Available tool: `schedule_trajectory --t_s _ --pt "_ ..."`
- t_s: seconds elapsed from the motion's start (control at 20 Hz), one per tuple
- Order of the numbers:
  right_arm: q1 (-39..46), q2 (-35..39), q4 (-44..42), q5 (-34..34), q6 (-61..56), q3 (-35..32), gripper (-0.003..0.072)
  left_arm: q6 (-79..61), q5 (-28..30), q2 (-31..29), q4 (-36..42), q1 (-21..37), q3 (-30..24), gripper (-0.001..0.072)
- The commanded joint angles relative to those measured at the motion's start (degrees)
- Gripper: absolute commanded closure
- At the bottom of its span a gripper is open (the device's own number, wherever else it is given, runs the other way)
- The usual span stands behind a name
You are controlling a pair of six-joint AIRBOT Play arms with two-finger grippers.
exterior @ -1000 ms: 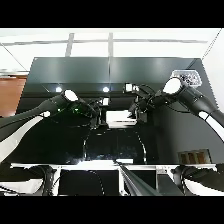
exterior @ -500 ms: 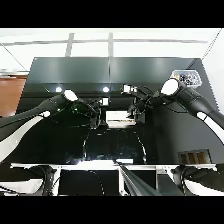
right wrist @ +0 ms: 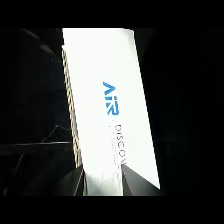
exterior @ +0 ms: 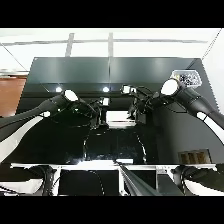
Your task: Fold the box and place the chain.
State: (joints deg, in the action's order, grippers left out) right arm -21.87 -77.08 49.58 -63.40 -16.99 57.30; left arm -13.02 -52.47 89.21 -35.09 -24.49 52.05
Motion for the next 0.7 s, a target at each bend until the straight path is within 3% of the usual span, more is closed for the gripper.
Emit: schedule_trajectory --t_s 0.0,0.65 --pt "-0.04 -0.02 1.55 -0.68 -1.42 0.04 0.0418 -0.02 -0.02 0.02 -0.02 -0.02 0.02 0.0342" --pt "-0.04 -0.04 2.95 1.73 -3.39 -2.08 0.0419 -0.02 -0.04 0.02 -0.02 -0.02 0.02 0.0341"
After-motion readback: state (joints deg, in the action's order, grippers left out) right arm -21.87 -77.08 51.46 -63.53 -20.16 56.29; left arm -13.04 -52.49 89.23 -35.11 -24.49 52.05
